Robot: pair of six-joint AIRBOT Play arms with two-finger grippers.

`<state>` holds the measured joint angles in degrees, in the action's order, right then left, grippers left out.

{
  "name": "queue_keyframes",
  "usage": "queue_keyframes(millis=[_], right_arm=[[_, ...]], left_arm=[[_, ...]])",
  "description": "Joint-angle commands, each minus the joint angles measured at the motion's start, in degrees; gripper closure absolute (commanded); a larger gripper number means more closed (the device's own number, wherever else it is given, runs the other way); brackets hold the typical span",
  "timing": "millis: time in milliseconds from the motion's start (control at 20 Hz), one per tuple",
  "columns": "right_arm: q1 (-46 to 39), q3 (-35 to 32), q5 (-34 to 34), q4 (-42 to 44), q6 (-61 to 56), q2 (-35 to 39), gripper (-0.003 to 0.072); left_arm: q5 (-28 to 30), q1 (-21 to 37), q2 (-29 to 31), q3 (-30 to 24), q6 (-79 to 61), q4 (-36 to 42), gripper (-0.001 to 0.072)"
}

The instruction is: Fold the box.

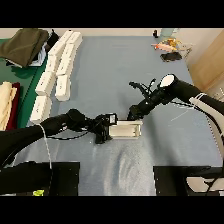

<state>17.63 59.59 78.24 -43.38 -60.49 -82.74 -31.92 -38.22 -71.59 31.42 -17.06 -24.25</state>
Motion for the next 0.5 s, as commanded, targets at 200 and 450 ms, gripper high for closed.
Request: queue_keyframes(millis=[200,450], right_arm=[[8.8,-6.6,-10.8,-2.8,14.1,11.6,0.068],[14.9,-15.9,-23.4,-5.3,17.8,18.9,0.068]], left_arm=[[0.0,0.0,0.0,0.1,0.0,0.0,0.027],[0.0,0.0,0.0,0.1,0.0,0.0,0.027]])
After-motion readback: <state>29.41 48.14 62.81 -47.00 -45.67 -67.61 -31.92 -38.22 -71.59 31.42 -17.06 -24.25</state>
